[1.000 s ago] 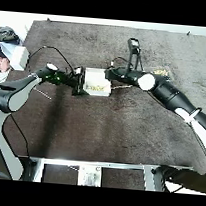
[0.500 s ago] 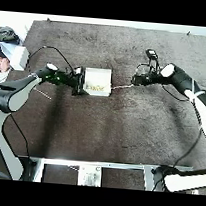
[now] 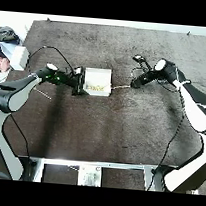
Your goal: Fold the box and place the chain.
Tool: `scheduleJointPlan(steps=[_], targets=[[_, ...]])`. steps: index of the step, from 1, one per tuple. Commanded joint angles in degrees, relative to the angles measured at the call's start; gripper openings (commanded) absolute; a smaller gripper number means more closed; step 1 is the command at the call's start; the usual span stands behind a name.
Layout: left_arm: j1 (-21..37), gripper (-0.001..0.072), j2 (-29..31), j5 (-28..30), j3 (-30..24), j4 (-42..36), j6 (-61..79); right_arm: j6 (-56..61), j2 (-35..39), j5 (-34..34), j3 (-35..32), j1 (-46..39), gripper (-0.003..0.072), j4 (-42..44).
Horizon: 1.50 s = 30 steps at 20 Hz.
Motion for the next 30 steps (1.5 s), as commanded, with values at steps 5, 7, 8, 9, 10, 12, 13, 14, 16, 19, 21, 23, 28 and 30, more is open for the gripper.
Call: scheduleJointPlan(steps=[5, 7, 8, 9, 10, 12, 13, 14, 16, 19, 21, 23, 28, 30], targets=[[0.1, 0.0346, 0.0, 0.0, 0.0, 0.0, 0.0, -7.7, -1.4, 2.8, 1.4, 0.9, 0.0155, -1.9], [0.1, 0.0346, 0.0, 0.0, 0.0, 0.0, 0.0, -10.0, -1.3, 5.3, 1.4, 1.7, 0.0016, -1.9], [0.1, 0.0347, 0.0, 0.0, 0.0, 0.0, 0.0, -11.3, -1.0, 6.4, 1.4, 2.2, 0.0011, -1.6], [0.0, 0.0347, 0.0, 0.0, 0.0, 0.0, 0.0, -11.6, -0.3, 6.9, 1.4, 2.7, 0.0011, -1.1], [0.1, 0.0346, 0.0, 0.0, 0.0, 0.0, 0.0, -11.7, 1.0, 7.5, 1.4, 3.2, 0.001, 0.2], [0.0, 0.0347, 0.0, 0.0, 0.0, 0.0, 0.0, -12.3, 5.4, 8.7, 1.4, 4.0, 0.0009, 5.4], [0.0, 0.0347, 0.0, 0.0, 0.0, 0.0, 0.0, -12.7, 8.1, 9.0, 1.4, 4.6, 0.001, 8.0], [0.0, 0.0347, 0.0, 0.0, 0.0, 0.0, 0.0, -13.3, 11.1, 8.9, 1.4, 5.3, 0.001, 10.9], [0.0, 0.0346, 0.0, 0.0, 0.0, 0.0, 0.0, -13.4, 16.8, 7.1, 1.4, 7.2, 0.001, 16.7], [0.1, 0.0346, 0.0, 0.0, 0.0, 0.0, 0.0, -13.3, 22.5, 3.0, 1.4, 11.8, 0.0009, 20.6], [0.1, 0.0346, 0.0, 0.0, 0.0, 0.0, 0.0, -10.6, 23.3, 0.0, 1.4, 15.1, 0.0009, 20.7], [0.1, 0.0347, 0.0, 0.0, 0.0, 0.0, 0.0, -9.3, 22.9, -2.6, 1.4, 17.7, 0.0009, 20.6], [0.0, 0.0347, 0.0, 0.0, 0.0, 0.0, 0.0, -7.1, 21.6, -7.8, 1.4, 19.9, 0.001, 18.9], [0.0, 0.0347, 0.0, 0.0, 0.0, 0.0, 0.0, -7.1, 19.6, -7.8, 1.3, 19.3, 0.0308, 18.4]])
